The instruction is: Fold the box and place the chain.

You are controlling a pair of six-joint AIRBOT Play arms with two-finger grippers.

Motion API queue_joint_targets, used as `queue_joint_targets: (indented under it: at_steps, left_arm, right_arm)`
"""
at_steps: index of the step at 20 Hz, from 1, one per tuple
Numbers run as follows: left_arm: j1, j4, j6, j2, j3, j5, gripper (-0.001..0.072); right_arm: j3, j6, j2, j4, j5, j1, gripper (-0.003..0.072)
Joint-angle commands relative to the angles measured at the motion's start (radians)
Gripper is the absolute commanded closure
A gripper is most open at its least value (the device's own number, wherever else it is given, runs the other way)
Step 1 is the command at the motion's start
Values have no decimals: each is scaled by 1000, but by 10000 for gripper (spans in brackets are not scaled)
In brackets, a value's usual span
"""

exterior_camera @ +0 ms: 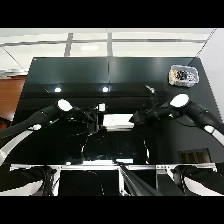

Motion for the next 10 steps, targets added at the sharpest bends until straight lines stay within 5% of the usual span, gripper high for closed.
queue_joint_targets:
  at_steps: [1, 3, 7, 10]
  left_arm:
    - [3, 1, -35, 11, 2, -1, 290]
    - [9, 29, -72, 49, 2, -3, -6]
    - [46, 100, -146, 180, 2, -63, -6]
    - [34, -60, -188, 204, 4, -70, -6]
  right_arm:
    - [59, 0, 106, -95, 238, -119, 665]
    - [59, 43, 189, -186, 319, -238, 665]
    - [42, 103, 309, -328, 382, -422, 665]
    - [-3, 104, 325, -302, 348, -446, 665]
